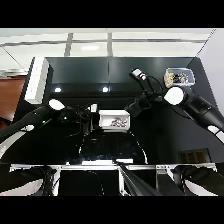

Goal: Fold the box and place the chain.

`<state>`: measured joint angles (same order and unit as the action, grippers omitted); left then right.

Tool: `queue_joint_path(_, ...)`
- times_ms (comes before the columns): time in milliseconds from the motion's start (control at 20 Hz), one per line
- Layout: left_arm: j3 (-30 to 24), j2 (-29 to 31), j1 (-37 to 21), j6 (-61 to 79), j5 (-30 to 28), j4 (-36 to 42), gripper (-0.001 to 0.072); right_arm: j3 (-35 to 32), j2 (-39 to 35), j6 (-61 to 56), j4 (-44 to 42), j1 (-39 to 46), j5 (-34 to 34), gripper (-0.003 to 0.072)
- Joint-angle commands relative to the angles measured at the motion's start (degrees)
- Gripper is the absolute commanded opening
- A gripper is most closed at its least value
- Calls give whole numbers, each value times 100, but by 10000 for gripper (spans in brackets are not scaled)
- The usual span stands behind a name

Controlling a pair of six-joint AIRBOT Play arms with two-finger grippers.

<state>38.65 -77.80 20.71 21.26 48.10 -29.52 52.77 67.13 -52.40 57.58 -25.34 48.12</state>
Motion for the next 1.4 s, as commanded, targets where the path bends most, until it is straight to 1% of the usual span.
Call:
queue_joint_path(0,2,-4,2,4,-11,-4,488,-4,-116,1331,-28,-44,909,602)
queue_joint_path(50,2,-4,2,4,-11,-4,488,-13,-114,1475,-13,-76,1001,602)
queue_joint_path(250,2,-4,2,4,-11,-4,489,-13,-59,1882,-44,-111,868,602)
queue_joint_path(550,2,-4,2,4,-11,-4,488,-15,107,2470,-363,-203,837,602)
queue_joint_path(850,2,-4,2,4,-11,-4,488,-15,160,2546,-380,-205,691,602)
queue_joint_path(1350,2,-4,2,7,-11,-4,488,-15,227,2844,-387,-205,658,602)
